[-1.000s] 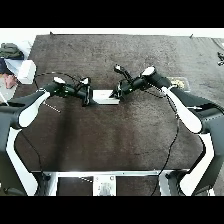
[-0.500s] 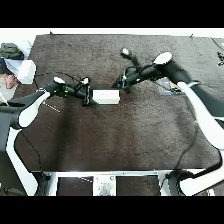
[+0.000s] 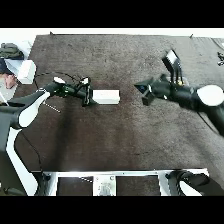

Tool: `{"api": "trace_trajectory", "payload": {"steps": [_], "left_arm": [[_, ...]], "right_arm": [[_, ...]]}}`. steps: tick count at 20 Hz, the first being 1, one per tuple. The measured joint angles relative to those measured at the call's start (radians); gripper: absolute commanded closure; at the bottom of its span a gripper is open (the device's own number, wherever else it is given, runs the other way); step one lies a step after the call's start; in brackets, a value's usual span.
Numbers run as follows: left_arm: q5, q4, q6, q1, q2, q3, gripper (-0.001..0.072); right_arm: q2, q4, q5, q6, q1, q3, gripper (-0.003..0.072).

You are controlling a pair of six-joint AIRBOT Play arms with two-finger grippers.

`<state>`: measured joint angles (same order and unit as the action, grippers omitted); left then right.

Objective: Fold the box and place the chain.

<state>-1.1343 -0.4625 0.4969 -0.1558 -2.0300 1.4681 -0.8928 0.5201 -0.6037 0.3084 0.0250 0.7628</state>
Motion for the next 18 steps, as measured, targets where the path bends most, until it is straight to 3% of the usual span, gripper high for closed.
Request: {"api": "trace_trajectory", "payload": {"steps": [2,3,5,10,14,18], "left_arm": [[0.0,0.002,0.0,0.0,0.0,0.0,0.0368],[0.0,0.004,0.0,0.0,0.0,0.0,0.0699],[0.001,0.016,-0.002,0.001,0.003,0.0,0.0703],[0.041,0.077,-0.085,0.024,0.111,0.01,0.0707],[0.135,0.098,-0.25,0.128,0.308,-0.015,0.0707],[0.228,0.092,-0.411,0.317,0.552,-0.135,0.0707]], "right_arm": [[0.13,-0.009,0.151,0.017,0.0,-0.149,0.0699],[0.181,-0.01,0.213,0.027,0.001,-0.209,0.0699],[0.27,-0.012,0.325,0.052,-0.001,-0.306,0.0699],[0.356,-0.012,0.431,0.071,0.0,-0.396,0.0699],[0.372,-0.01,0.462,0.077,0.0,-0.412,0.0698],[0.376,-0.008,0.474,0.077,0.0,-0.417,0.0699]]}}
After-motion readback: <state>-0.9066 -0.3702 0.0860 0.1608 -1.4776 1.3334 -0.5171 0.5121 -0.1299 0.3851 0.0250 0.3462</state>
